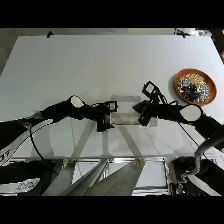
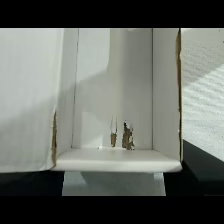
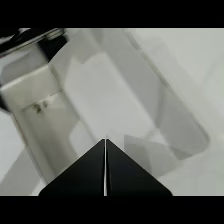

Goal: Fold the box and place the chain.

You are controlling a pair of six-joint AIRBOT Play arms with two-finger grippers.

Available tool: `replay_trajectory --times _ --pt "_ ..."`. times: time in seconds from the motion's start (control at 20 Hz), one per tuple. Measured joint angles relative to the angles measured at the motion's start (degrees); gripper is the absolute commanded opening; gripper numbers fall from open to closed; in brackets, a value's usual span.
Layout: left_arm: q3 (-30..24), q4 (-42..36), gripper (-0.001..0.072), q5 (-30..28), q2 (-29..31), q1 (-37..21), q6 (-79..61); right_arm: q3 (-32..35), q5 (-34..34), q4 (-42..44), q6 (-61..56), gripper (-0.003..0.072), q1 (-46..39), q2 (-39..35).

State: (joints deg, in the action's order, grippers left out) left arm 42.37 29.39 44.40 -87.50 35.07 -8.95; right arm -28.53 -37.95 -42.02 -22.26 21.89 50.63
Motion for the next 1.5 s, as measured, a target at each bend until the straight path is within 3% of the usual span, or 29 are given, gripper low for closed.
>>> replay_trajectory --times 0.25,0.3,0.35,0.4,0.6,0.75,1.0,1.1,1.2,1.5 --pt "0.0 0.0 0.0393 0.0 0.0 0.0 0.0 0.0 -14.0 -21.1 0.0 0.0014 0.0 -3.7" --pt "0.0 0.0 0.0393 0.0 0.0 0.0 0.0 0.0 -15.7 -24.3 0.0 0.0127 0.0 -4.0" --pt "0.0 0.0 0.0393 0.0 0.0 0.0 0.0 0.0 -16.6 -26.4 0.2 0.0304 0.0 -4.1" --pt "0.0 0.0 0.0393 0.0 0.0 0.0 0.0 0.1 -16.9 -27.8 0.5 0.0335 0.0 -4.1" --pt "0.0 0.0 0.0393 0.0 0.0 0.0 0.0 0.7 -12.0 -29.2 1.3 0.0334 0.0 -1.9" --pt "0.0 0.0 0.0393 0.0 0.0 0.0 0.0 0.9 -8.7 -29.1 1.8 0.0285 0.0 2.1" --pt "0.0 0.0 0.0393 0.0 0.0 0.0 0.0 1.0 -5.8 -25.1 7.4 0.0285 0.3 7.1" --pt "0.0 0.0 0.0393 0.0 0.0 0.0 0.0 1.0 -4.6 -23.8 9.0 0.0283 0.5 7.8" --pt "0.0 0.0 0.0393 0.0 0.0 0.0 0.0 0.9 -4.0 -22.8 10.2 0.0232 0.6 8.2" --pt "0.0 0.0 0.0393 0.0 0.0 0.0 0.0 0.9 -3.2 -19.6 12.2 0.0211 1.0 8.5"
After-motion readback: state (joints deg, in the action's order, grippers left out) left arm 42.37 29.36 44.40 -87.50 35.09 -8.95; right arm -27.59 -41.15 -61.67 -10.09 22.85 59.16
